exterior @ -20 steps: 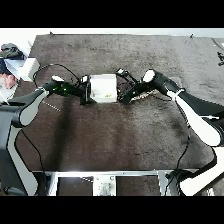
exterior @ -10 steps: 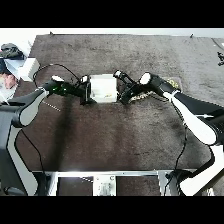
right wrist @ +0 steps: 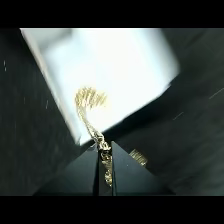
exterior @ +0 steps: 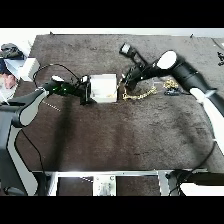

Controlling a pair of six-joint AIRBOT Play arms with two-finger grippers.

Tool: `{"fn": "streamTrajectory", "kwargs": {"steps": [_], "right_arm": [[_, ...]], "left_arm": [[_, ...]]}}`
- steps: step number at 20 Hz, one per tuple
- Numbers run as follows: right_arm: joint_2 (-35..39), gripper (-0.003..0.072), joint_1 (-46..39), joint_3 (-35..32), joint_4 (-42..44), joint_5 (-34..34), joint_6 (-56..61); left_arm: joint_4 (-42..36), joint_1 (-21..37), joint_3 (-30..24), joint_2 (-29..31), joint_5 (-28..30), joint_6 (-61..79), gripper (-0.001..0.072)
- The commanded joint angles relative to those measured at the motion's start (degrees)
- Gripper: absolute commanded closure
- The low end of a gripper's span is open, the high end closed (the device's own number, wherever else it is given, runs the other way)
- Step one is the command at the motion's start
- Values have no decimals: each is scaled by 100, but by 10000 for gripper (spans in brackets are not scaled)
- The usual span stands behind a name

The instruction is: Fold the box and place the chain.

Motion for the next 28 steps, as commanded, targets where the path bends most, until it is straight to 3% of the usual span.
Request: {"fn": "streamTrajectory", "kwargs": {"steps": [1,5,9,12,15,17,18,19,22,25,28], "right_arm": [[625,697,151,634,94,-310,61],[664,697,546,1504,94,-872,63],[549,698,968,1600,92,-1235,260],[127,698,1113,1585,90,-850,619],[-525,697,1128,1582,35,-55,940],[-979,696,1128,1580,-358,181,1231],[-1165,544,1121,1580,-691,238,1381],[-1322,300,1086,1580,-1102,310,1554],[-1438,350,691,1394,-1414,518,1821],[-1252,350,52,837,-940,955,1635],[-1281,350,-280,72,-260,885,535]], "left_arm": [[0,4,2,-2,2,0,302],[0,4,4,-2,2,0,302],[0,4,4,-2,2,0,302],[0,4,2,-2,2,0,302],[0,4,4,-2,2,0,302],[0,4,2,-2,2,0,302],[0,4,2,-2,2,0,302],[0,4,4,-2,2,0,302],[0,4,2,-2,0,0,302],[0,4,2,-2,0,0,303],[0,4,2,-2,2,0,303]]}}
